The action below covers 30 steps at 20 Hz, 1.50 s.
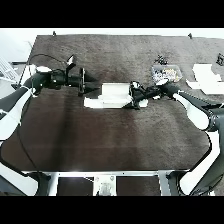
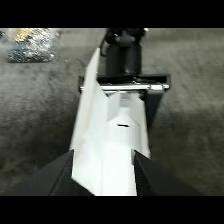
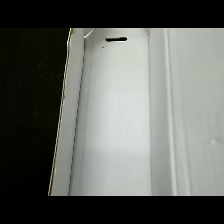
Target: Fold the box and place the chain.
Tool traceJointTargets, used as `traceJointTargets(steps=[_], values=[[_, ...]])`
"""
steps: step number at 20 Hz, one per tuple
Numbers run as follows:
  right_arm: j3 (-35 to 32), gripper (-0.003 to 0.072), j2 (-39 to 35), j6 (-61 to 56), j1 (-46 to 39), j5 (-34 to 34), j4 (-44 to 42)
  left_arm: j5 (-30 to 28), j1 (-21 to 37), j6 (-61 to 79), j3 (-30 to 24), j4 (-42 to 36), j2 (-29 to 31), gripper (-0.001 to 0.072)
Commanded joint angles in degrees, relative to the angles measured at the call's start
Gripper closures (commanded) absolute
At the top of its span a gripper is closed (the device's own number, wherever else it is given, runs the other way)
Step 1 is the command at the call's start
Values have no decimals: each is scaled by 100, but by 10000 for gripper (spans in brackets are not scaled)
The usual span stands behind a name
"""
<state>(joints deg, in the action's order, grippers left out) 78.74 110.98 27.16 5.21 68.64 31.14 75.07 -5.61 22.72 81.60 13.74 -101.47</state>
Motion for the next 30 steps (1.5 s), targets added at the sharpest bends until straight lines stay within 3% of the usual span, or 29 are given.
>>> traceJointTargets(steps=[1,6,8,20,26,30], values=[[0,100,0,-9,-2,0,-11,136,96,-627,20,1239,109,272],[0,100,0,-9,-2,0,-9,-463,-264,-1128,17,2430,105,269],[0,99,0,-9,-2,0,-9,-938,-415,-1589,20,2653,70,69],[0,99,0,-9,-2,0,-9,-1539,-704,-1818,9,2675,-262,68],[0,100,0,-9,-2,0,-9,-2146,-1034,-1858,7,2959,-308,69],[0,100,0,-9,-2,0,-9,-2153,-1034,-1884,9,2981,-310,70]])
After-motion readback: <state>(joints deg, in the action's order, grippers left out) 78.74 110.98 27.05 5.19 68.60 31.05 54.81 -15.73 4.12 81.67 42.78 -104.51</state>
